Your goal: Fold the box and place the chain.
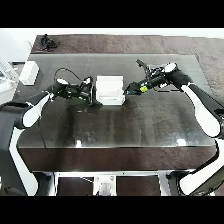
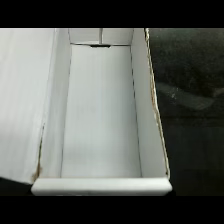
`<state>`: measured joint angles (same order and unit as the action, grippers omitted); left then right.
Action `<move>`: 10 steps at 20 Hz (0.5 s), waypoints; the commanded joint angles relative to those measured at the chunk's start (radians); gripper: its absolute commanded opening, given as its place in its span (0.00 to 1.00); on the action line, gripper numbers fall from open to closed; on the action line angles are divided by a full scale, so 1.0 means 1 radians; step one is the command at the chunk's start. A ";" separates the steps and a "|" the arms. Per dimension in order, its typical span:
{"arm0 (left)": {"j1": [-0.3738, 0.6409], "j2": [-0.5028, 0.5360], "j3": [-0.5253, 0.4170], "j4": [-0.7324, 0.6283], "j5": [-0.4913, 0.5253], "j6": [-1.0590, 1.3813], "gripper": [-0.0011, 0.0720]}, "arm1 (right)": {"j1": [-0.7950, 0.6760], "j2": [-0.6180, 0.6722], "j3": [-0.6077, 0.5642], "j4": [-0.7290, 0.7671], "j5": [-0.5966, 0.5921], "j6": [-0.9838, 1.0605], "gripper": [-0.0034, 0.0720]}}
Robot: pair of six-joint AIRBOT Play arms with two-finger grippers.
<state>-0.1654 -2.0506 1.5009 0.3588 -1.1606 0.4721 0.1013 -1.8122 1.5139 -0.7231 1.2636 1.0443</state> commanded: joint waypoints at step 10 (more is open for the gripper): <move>0.000 0.000 0.000 0.000 0.000 0.000 0.44 | 0.027 -0.012 0.017 -0.098 -0.025 0.056 0.60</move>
